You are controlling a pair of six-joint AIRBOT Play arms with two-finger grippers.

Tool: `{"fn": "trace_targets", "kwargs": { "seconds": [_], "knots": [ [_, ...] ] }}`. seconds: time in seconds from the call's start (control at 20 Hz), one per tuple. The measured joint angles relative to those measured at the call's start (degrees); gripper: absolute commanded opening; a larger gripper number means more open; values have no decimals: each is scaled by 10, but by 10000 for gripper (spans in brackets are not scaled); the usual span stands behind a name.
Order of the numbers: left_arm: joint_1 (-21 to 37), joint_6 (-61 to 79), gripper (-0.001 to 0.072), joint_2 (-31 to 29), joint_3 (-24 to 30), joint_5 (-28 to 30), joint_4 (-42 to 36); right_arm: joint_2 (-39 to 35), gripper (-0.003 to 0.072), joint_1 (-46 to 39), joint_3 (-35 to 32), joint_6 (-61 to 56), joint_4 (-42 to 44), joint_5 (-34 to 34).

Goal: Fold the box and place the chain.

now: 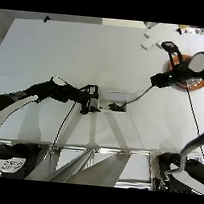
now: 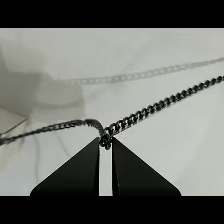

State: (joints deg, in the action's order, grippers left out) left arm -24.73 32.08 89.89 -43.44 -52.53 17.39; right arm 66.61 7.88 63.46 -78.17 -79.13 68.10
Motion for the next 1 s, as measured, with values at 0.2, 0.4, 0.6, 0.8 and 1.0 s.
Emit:
{"fn": "trace_targets", "kwargs": {
  "seconds": [0.2, 0.4, 0.6, 0.8, 1.0],
  "knots": [
    [0, 0, 69, 0, 0, 0, 0, -93, 17, 0, 0, 24, 67, 34],
    [0, 0, 69, 0, 0, 0, 0, -175, 17, 0, 0, 50, 151, 52],
    [0, 0, 69, 0, 0, 0, 0, -226, 17, 0, 0, 61, 227, 59],
    [0, 0, 69, 0, 0, 0, 0, -247, 17, 0, 0, 84, 303, 58],
    [0, 0, 69, 0, 0, 0, 0, -251, 17, 0, 0, 118, 362, 31]
  ]
}}
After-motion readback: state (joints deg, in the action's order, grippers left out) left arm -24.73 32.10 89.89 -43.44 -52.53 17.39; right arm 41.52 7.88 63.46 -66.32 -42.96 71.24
